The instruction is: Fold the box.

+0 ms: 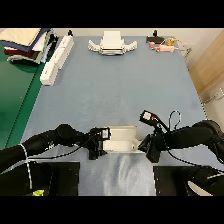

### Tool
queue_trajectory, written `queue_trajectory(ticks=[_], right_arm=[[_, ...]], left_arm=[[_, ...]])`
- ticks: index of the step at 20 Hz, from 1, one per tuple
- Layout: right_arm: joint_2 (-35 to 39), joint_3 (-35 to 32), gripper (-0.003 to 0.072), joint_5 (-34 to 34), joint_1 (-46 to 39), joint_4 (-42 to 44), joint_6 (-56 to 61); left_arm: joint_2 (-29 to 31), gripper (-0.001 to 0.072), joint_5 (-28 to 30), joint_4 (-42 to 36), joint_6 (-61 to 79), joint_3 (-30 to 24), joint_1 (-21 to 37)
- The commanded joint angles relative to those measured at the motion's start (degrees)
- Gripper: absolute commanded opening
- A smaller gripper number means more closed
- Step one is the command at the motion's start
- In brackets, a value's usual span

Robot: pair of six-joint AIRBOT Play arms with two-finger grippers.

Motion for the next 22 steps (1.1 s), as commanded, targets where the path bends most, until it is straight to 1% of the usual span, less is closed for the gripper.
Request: queue_trajectory(ticks=[1,3,6,10,14,17,22], right_arm=[[-1.3,1.0,0.0003,5.5,0.2,12.5,10.8],[-5.1,2.8,0.0003,11.3,0.2,12.5,12.5],[-13.6,8.1,0.0003,15.1,0.2,12.2,12.9],[-26.1,14.0,0.0003,16.3,0.0,9.7,13.2],[-35.5,14.7,0.0003,14.8,0.0,9.7,13.9],[-38.1,14.7,0.0002,13.0,0.1,9.6,13.7],[-37.2,14.7,0.0003,12.8,0.1,9.6,13.6]], left_arm=[[0.0,0.0424,0.0,0.0,0.0,0.0,0.0],[0.0,0.0424,0.0,0.0,0.0,0.0,0.0],[0.0,0.0424,0.0,0.0,0.0,0.0,0.0],[0.0,0.0424,0.0,0.0,0.0,0.0,0.0],[0.0,0.0424,0.0,0.0,0.0,0.0,0.0],[0.0,0.0424,0.0,0.0,0.0,0.0,0.0],[0.0,0.0424,0.0,0.0,0.0,0.0,0.0]])
